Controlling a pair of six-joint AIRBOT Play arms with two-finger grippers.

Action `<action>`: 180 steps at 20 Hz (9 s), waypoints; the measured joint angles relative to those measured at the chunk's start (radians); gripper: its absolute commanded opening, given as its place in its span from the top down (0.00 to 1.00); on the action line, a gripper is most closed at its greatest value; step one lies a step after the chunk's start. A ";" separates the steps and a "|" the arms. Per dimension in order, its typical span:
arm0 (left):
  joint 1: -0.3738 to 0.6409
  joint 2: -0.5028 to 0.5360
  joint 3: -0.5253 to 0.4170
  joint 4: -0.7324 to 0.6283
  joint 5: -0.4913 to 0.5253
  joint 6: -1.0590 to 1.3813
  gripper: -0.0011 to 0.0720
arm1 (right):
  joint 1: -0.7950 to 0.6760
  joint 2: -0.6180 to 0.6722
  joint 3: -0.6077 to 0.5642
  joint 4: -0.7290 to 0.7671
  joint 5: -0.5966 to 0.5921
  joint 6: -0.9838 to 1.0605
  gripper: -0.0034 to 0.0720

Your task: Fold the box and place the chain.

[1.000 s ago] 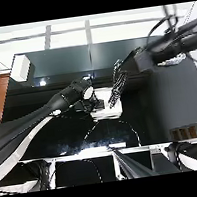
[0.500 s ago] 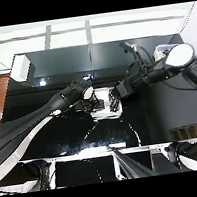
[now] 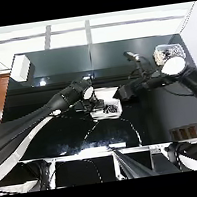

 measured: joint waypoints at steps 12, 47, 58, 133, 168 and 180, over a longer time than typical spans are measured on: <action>-0.002 0.005 0.001 0.023 -0.008 0.006 0.46 | -0.301 0.210 0.024 -0.146 0.228 0.035 0.50; 0.490 0.182 -0.423 -0.800 0.154 2.438 0.01 | -0.311 0.220 0.024 -0.168 0.156 0.053 0.50; 0.401 0.156 -0.397 -0.823 0.188 2.468 0.01 | -0.311 0.219 0.024 -0.181 0.149 0.052 0.50; 0.244 0.070 -0.312 -0.889 0.206 2.440 0.33 | -0.050 0.036 -0.066 -0.191 -0.026 -0.422 0.01; 0.244 0.070 -0.312 -0.885 0.212 2.440 0.33 | 0.032 0.041 -0.201 -0.137 -0.031 -0.776 0.55; 0.244 0.070 -0.312 -0.885 0.212 2.438 0.33 | 0.032 0.041 -0.210 -0.157 -0.046 -0.767 0.54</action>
